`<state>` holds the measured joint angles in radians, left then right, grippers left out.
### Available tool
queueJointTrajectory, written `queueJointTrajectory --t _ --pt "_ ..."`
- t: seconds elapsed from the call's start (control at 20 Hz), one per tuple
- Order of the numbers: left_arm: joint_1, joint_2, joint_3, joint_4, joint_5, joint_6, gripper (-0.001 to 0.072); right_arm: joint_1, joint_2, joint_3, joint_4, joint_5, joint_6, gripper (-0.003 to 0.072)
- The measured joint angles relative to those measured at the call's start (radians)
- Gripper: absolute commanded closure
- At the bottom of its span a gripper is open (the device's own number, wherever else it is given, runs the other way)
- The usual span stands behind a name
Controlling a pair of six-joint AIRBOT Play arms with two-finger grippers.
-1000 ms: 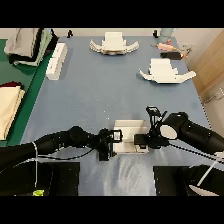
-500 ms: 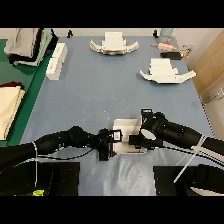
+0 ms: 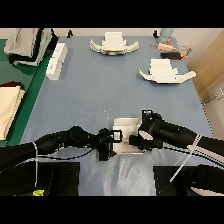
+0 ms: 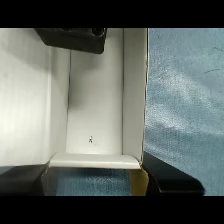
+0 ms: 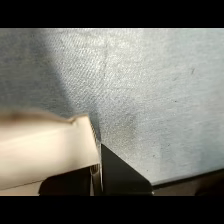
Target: Fold the box.
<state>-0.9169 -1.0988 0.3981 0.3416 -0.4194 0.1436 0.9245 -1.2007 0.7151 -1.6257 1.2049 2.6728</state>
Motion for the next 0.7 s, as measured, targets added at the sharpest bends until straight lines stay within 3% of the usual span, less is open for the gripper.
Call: queueJointTrajectory --t 0.1,0.4,0.45,0.5,0.55,0.7 --pt "0.0 0.0 0.0 -0.003 -0.002 -0.006 0.0395 0.0 -0.002 0.0 -0.002 0.005 0.005 0.0385" --pt "0.0 0.0 0.0 -0.003 -0.002 -0.005 0.0395 -0.002 0.009 -0.001 0.018 0.005 -0.037 0.0384" --pt "0.0 0.0 0.0 -0.002 -0.002 -0.005 0.0395 -0.001 0.012 -0.001 0.022 0.001 -0.042 0.039" --pt "0.0 0.0 0.0 -0.002 -0.001 -0.005 0.0395 -0.001 0.014 -0.001 0.026 -0.003 -0.045 0.0512" --pt "0.0 0.0 0.0 -0.002 -0.001 -0.004 0.0395 -0.001 0.017 0.0 0.036 -0.02 -0.048 0.0687" --pt "0.0 0.0 0.0 0.0 0.0 0.002 0.0395 -0.001 0.021 0.0 0.044 -0.02 -0.067 0.0686"
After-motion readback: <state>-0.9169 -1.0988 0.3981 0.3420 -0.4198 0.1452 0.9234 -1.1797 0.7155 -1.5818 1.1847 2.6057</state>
